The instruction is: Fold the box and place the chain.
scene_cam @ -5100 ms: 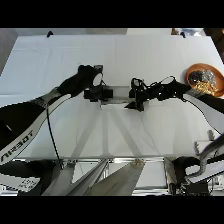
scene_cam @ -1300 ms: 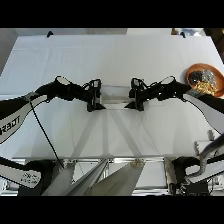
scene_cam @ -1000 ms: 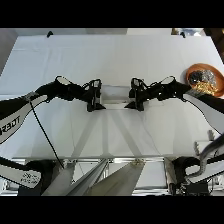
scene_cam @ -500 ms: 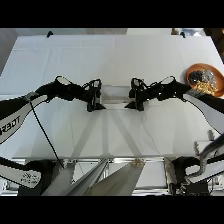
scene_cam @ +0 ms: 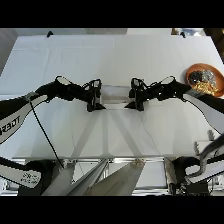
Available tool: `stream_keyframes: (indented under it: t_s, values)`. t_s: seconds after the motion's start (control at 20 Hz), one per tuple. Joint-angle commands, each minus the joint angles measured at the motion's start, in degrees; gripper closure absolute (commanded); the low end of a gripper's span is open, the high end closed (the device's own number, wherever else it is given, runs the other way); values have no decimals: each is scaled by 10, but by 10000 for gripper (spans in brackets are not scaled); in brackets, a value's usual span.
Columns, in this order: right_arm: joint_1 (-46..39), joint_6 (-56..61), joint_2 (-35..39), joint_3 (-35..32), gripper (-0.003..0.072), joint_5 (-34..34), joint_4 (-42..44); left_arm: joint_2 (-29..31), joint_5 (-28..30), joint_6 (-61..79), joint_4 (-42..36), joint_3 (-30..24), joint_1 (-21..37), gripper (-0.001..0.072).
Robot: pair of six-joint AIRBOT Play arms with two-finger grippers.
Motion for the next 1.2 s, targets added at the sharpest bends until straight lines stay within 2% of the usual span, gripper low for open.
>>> stream_keyframes:
  t_s: [0.0,0.05,0.45,0.8,0.9,1.0,1.15]
  values:
    - [0,0,0,1,203,-3,0,0,0,0,0,0,0,565]
    - [0,0,0,1,141,-3,0,0,0,0,0,0,0,565]
    - [0,1,49,1,138,1,-40,0,0,0,0,0,0,565]
    - [0,94,128,1,134,4,-212,0,0,0,0,0,0,565]
    - [0,120,146,1,141,29,-250,0,0,0,0,0,0,565]
    - [0,143,163,1,171,66,-244,0,0,0,0,0,0,565]
    - [0,211,184,1,191,107,-166,0,0,0,0,0,0,565]
